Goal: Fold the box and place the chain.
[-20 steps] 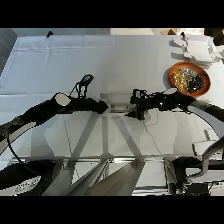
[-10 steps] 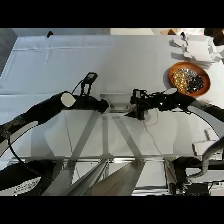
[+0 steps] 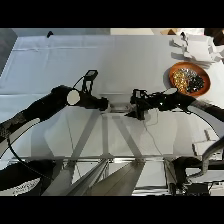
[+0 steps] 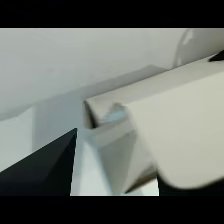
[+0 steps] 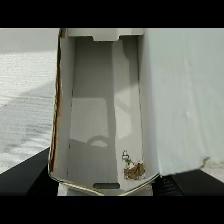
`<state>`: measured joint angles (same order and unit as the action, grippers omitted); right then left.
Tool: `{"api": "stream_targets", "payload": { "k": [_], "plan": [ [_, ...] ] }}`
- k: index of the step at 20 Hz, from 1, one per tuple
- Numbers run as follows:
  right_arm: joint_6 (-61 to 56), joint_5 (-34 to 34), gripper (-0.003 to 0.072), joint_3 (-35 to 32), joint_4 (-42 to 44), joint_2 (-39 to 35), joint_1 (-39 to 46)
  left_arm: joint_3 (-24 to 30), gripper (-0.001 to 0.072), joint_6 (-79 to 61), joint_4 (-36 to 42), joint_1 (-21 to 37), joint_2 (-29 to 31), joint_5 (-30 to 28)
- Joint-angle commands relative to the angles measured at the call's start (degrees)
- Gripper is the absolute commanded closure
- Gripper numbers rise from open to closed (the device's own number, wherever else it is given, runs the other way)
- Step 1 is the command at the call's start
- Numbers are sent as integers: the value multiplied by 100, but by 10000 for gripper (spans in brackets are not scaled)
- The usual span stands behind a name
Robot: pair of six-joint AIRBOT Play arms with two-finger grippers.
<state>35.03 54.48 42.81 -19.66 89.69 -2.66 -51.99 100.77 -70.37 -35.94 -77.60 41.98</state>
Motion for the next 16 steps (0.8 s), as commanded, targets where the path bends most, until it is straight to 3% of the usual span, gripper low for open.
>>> {"api": "stream_targets", "payload": {
  "k": [1, 5, 8, 10, 12, 16],
  "plan": [
    [-2, 0, 148, 2, 0, -4, 0, -166, 214, 503, -103, -216, -151, 111],
    [-2, 0, 148, 2, 0, -4, 0, -221, 218, 625, -236, -426, -437, 109],
    [-2, 0, 148, 4, 0, -4, 0, -221, 324, 1049, -898, -494, -481, 79],
    [-2, 0, 148, 2, 0, -4, 0, -221, 327, 1482, -1338, -494, -481, 44],
    [-2, 0, 148, 4, 0, -4, 0, -221, 389, 1547, -1628, -501, -481, 50],
    [-2, 0, 148, 4, 0, -4, 0, -221, 394, 1937, -2081, -560, -481, 48]
  ]
}}
